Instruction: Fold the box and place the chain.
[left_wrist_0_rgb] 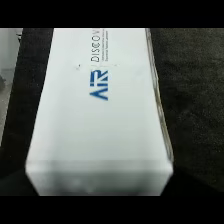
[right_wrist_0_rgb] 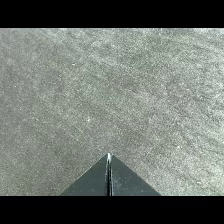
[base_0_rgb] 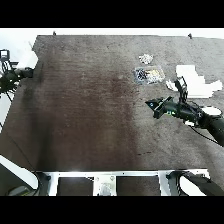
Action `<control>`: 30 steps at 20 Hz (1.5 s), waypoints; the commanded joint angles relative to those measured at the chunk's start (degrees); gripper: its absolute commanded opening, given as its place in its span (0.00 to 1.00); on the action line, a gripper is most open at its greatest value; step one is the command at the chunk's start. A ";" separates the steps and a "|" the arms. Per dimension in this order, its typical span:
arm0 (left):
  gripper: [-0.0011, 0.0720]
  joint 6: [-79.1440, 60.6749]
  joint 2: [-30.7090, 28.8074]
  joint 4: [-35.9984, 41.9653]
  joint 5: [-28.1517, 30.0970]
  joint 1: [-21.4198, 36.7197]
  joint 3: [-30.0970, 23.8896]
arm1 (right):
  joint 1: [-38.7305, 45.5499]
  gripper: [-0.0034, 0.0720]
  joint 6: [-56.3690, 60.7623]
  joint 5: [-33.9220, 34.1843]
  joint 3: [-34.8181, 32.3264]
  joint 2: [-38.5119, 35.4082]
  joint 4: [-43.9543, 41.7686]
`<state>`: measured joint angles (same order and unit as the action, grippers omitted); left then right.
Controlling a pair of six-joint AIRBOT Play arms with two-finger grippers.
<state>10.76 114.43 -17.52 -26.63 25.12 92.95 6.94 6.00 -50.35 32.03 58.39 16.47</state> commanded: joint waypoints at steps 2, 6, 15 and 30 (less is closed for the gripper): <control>0.96 1.33 0.02 0.00 0.04 0.02 0.04 | -0.04 0.05 0.00 -0.04 -0.02 -0.04 -0.42; 1.00 2.75 -0.02 -0.02 -0.13 0.02 0.07 | -0.04 0.21 0.00 -0.04 -0.02 -0.02 -0.44; 0.16 1.92 -12.35 -0.50 -10.36 0.04 1.11 | -0.02 0.05 -0.22 -0.02 0.07 -0.04 -2.95; 0.03 -56.96 -61.70 48.41 -18.49 -7.69 -65.24 | 0.02 0.04 -0.20 13.90 -3.17 -18.75 -3.32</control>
<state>-30.76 59.66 16.71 -44.05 17.93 43.24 6.92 5.78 -38.92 30.61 44.62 12.21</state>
